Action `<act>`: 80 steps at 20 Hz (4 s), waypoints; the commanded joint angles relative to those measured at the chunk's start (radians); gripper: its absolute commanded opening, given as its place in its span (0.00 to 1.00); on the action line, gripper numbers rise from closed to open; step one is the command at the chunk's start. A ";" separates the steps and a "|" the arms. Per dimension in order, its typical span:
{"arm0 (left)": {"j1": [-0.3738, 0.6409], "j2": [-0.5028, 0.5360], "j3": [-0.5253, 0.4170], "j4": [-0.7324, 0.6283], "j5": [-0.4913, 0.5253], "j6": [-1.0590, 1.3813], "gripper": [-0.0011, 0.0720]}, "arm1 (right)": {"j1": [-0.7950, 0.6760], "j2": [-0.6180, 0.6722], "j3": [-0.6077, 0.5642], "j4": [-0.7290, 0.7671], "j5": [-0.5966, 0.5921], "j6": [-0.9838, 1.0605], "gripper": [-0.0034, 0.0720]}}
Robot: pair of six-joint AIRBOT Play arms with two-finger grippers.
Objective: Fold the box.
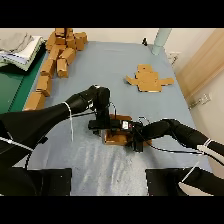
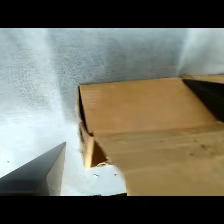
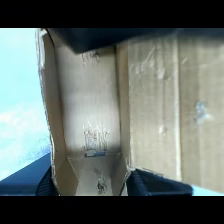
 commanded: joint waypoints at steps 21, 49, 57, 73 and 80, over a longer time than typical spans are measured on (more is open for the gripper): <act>0.407 0.104 -0.161 -0.229 -0.021 1.175 0.02 | 0.000 0.000 0.000 0.000 0.002 0.000 0.66; 0.294 0.300 -0.733 -0.887 0.572 2.826 0.96 | 0.000 0.000 0.000 0.000 0.002 0.000 0.66; 0.251 0.293 -0.729 -0.887 0.549 2.812 0.96 | 0.000 0.000 0.000 0.000 0.002 0.000 0.66; 0.147 0.279 -0.699 -0.830 0.688 2.572 0.96 | 0.000 0.000 0.000 0.000 0.002 0.000 0.66; 0.132 0.257 -0.672 -0.769 0.696 2.496 0.93 | 0.000 0.000 0.000 0.000 0.002 0.000 0.66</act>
